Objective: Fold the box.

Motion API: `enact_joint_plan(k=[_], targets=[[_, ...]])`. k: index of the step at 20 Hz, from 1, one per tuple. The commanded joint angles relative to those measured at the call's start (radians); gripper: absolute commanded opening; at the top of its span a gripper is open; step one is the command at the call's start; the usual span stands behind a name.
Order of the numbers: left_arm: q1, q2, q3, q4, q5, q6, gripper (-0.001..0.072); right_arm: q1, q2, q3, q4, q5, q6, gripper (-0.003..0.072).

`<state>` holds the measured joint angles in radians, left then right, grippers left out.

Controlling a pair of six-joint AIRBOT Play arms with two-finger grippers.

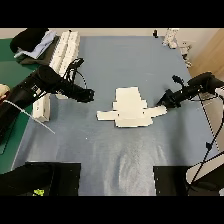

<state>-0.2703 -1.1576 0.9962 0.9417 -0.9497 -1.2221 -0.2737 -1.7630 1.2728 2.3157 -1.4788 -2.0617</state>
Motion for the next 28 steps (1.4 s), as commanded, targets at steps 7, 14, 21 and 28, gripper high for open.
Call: enact_joint_plan(k=[7, 14, 21, 28], targets=[[0.000, -0.001, 0.001, 0.001, -0.005, 0.001, 0.0012, -0.011, 0.007, -0.023, -0.001, -0.074, 0.008, 0.0296], [0.000, -0.001, 0.001, 0.001, -0.005, 0.001, 0.0013, -0.089, 0.019, -0.120, -0.001, -0.044, 0.049, 0.0310], [0.000, -0.001, 0.001, 0.001, -0.004, 0.002, 0.0013, -0.074, 0.070, -0.206, 0.023, -0.007, 0.026, 0.0292], [0.000, -0.001, 0.001, 0.001, -0.005, 0.002, 0.0013, 0.003, 0.145, -0.228, 0.022, -0.007, -0.002, 0.0161]])
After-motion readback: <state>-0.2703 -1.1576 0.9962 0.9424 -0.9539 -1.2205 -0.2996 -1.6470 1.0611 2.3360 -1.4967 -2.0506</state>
